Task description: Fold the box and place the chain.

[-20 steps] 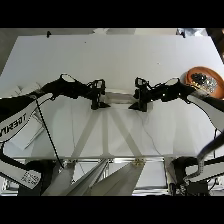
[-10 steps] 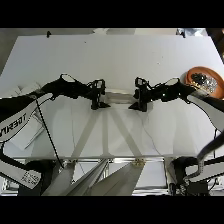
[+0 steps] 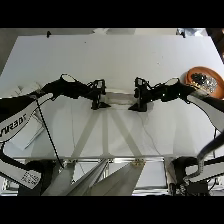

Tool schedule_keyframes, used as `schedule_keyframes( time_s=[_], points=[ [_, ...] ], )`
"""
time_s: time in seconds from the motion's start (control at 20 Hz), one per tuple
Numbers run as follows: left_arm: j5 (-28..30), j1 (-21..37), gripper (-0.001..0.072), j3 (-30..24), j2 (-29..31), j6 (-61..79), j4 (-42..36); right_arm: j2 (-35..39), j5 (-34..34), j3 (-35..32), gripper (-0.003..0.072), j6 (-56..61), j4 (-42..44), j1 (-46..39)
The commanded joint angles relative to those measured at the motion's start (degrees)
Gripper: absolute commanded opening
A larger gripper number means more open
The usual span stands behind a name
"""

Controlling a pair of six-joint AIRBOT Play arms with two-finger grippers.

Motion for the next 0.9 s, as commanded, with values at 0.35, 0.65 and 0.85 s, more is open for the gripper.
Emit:
schedule_keyframes(
  time_s=[0.35, 0.65, 0.85],
  points=[
    [-0.13, 0.07, 0.0513, 0.02, 0.09, -0.04, 0.07, 7.76, 0.81, 0.07, 0.0686, 1.51, -9.14, -0.02],
    [1.40, 0.04, 0.0513, 0.02, 0.09, -0.07, 0.00, 15.80, 1.40, 0.07, 0.0686, 10.10, -20.02, -0.02],
    [3.10, 0.07, 0.0513, 0.02, 0.09, -2.12, -0.28, 17.40, 2.86, 0.04, 0.0582, 10.27, -19.71, -0.02]
  ],
)
